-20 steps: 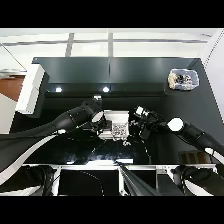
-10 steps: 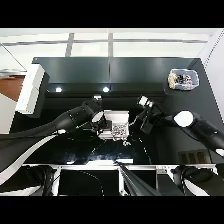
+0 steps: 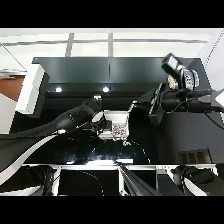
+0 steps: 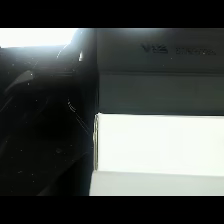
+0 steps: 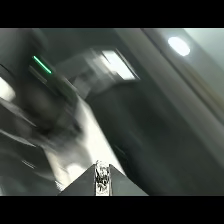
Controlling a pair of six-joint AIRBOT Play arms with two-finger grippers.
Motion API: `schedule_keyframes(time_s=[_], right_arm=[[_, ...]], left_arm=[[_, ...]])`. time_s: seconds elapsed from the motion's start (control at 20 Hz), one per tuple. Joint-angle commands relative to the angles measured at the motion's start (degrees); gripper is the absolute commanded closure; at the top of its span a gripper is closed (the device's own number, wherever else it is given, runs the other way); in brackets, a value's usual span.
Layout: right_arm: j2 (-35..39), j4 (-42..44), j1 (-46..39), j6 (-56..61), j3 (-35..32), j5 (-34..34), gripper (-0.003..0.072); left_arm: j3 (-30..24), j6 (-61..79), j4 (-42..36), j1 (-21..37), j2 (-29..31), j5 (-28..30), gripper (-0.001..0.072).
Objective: Fold the box and place the chain.
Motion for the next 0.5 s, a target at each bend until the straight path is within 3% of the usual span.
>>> schedule_keyframes(time_s=[0.0,0.2,0.3,0.45], right_arm=[[-0.92,7.02,1.16,2.14,1.68,3.04,0.0656],[-4.35,3.58,1.11,3.54,-2.69,3.58,0.0651],[-5.18,-0.31,1.07,3.56,-3.82,3.04,-0.0034],[-5.09,-8.74,-1.99,3.91,-3.67,6.40,-0.0028]], left_arm=[[0.02,0.02,-0.02,0.04,-0.02,0.00,0.0676],[0.02,0.02,-0.02,0.04,-0.02,0.00,0.0676],[0.02,0.02,-0.02,0.04,-0.02,0.00,0.0676],[0.02,0.02,-0.02,0.04,-0.02,-0.02,0.0676]])
